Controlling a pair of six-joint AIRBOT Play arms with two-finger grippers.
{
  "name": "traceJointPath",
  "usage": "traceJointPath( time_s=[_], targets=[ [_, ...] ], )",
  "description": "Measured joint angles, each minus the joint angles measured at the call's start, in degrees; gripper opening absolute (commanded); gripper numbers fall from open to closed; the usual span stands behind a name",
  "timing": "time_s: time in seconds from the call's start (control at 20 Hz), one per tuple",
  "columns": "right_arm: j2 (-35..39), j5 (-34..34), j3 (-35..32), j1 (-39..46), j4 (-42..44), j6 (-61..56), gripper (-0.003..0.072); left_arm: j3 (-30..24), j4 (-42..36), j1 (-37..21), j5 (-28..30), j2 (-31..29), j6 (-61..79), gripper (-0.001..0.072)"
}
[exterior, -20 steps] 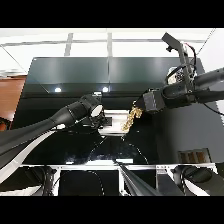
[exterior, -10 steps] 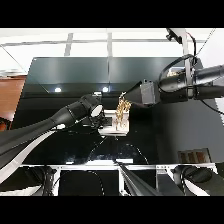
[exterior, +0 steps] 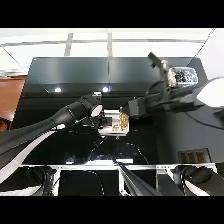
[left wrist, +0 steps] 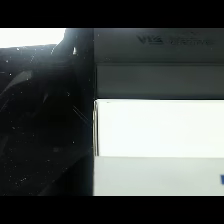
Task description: Fold the box and place the chain.
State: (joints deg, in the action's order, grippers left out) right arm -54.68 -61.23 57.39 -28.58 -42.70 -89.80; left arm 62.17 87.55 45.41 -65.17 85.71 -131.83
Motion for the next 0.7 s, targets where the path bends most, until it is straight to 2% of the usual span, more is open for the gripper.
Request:
traceJointPath(
  time_s=[0.2,0.4,0.45,0.5,0.7],
  targets=[
    [-0.8,7.9,-6.4,-2.6,-0.8,-0.8,0.0013,0.0,0.0,0.0,0.0,0.0,0.0,0.0027],
    [-1.7,11.6,-9.4,-3.4,-2.1,-1.3,0.0017,0.0,0.0,0.0,0.0,0.0,0.0,0.0027],
    [-1.8,11.9,-9.8,-3.5,-2.4,-1.4,0.0098,0.0,0.0,0.0,0.0,0.0,0.0,0.0027],
    [-1.9,12.3,-10.1,-3.5,-2.6,-1.6,0.0248,0.0,0.0,0.0,0.0,0.0,0.0,0.0027],
    [-2.0,13.1,-10.6,-3.2,-3.8,-1.9,0.0259,0.0,0.0,0.0,0.0,0.0,0.0,0.0027]
  ],
)
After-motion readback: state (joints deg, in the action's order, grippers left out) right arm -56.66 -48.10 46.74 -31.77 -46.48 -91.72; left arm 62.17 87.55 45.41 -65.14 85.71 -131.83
